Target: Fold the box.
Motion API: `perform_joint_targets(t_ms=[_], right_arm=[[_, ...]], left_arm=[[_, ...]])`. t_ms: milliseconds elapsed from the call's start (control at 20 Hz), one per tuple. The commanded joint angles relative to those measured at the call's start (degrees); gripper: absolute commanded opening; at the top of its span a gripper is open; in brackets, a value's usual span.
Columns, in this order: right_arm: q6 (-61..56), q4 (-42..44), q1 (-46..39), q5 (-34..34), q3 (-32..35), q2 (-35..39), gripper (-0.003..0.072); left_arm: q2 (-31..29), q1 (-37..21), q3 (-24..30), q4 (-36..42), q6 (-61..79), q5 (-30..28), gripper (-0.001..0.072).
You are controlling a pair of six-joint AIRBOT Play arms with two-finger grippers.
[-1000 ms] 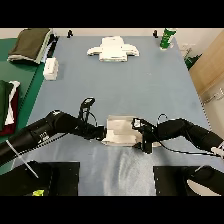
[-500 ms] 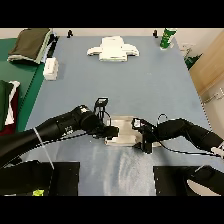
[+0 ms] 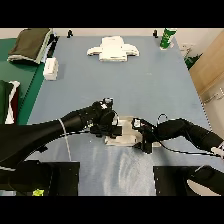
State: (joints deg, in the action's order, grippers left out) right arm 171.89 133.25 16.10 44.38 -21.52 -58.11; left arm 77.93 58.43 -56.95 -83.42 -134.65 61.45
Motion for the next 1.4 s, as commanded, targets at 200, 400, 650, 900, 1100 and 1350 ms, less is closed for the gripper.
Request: perform_joint_targets(t_ms=[200,400,650,900,1100,1350], right_arm=[[0.0,0.0,0.0,0.0,0.0,0.0,0.0593],[0.0,0.0,0.0,0.0,0.0,0.0,0.0592],[0.0,0.0,0.0,0.0,0.0,0.0,0.0592],[0.0,0.0,0.0,0.0,0.0,0.0,0.0593],[0.0,0.0,0.0,0.0,0.0,0.0,0.0592],[0.0,0.0,0.0,0.0,0.0,0.0,0.0592]], left_arm=[[4.2,1.2,-2.9,-2.4,-4.9,4.0,0.0345],[4.2,3.5,-2.9,-2.7,-7.5,0.6,0.0015],[4.6,5.4,-2.9,-3.1,-9.4,0.1,0.0016],[4.4,5.5,-2.9,-2.8,-9.3,1.6,0.0413],[3.2,5.4,-5.6,-3.1,-7.0,8.7,0.0532],[-5.5,3.3,-8.0,-7.5,-7.0,18.5,0.0532]])
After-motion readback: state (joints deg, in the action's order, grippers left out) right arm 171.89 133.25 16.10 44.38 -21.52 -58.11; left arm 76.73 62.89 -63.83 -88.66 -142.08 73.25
